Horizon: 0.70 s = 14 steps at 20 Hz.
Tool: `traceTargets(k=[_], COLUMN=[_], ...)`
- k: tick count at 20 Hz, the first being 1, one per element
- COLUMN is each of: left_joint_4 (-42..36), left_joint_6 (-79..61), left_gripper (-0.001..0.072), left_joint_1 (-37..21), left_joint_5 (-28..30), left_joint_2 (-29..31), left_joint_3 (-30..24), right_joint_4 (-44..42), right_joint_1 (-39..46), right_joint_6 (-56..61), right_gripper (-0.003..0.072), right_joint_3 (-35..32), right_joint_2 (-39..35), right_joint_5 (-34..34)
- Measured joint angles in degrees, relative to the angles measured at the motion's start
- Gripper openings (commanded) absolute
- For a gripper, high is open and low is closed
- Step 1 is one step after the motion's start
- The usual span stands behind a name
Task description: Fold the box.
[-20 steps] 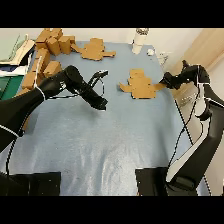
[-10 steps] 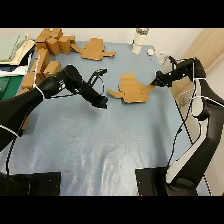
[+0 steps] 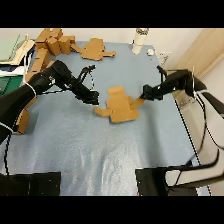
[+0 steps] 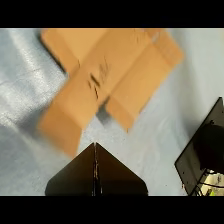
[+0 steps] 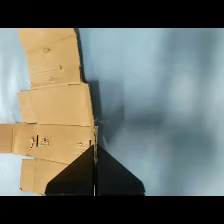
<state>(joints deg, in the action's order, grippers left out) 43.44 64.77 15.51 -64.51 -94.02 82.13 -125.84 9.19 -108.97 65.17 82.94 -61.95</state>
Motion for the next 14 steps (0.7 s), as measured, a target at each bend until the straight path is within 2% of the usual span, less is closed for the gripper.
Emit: traceTargets(k=[3, 4, 5, 6, 9, 12, 13, 14], left_joint_4=[1.2, 1.8, 2.5, 3.1, 4.4, 5.0, 5.1, 5.2], left_joint_6=[0.3, 0.4, 0.4, 0.4, 0.4, 0.4, 0.4, 0.3], left_gripper=[0.0014, 0.0013, 0.0013, 0.0014, 0.0015, 0.0015, 0.0015, 0.0015], left_joint_1=[-0.4, -0.4, -0.5, -0.5, -0.8, -1.2, -1.2, -1.3], left_joint_5=[-0.4, -0.4, -0.4, -0.4, 0.0, -0.1, -0.6, -0.9], left_joint_2=[1.5, 2.4, 3.3, 4.4, 7.6, 9.4, 9.7, 9.9], left_joint_3=[-1.5, -2.4, -3.5, -4.9, -9.0, -11.5, -11.9, -12.2], right_joint_4=[0.1, 0.3, 0.9, 1.7, 4.6, 6.6, 6.9, 7.2], right_joint_1=[-3.3, -4.1, -4.6, -4.9, -5.6, -5.9, -5.9, -6.0], right_joint_6=[0.0, 0.2, 0.7, 1.1, 1.7, 1.9, 1.6, 0.9], right_gripper=[0.0005, 0.0067, 0.0285, 0.033, 0.033, 0.0328, 0.028, 0.0279], right_joint_3=[-12.2, -15.0, -17.4, -19.1, -21.4, -20.4, -19.7, -18.7], right_joint_2=[-9.0, -11.2, -13.1, -14.3, -15.6, -13.2, -12.0, -10.5], right_joint_5=[3.9, 4.3, 4.7, 5.0, 4.3, 2.2, 0.9, -0.1])
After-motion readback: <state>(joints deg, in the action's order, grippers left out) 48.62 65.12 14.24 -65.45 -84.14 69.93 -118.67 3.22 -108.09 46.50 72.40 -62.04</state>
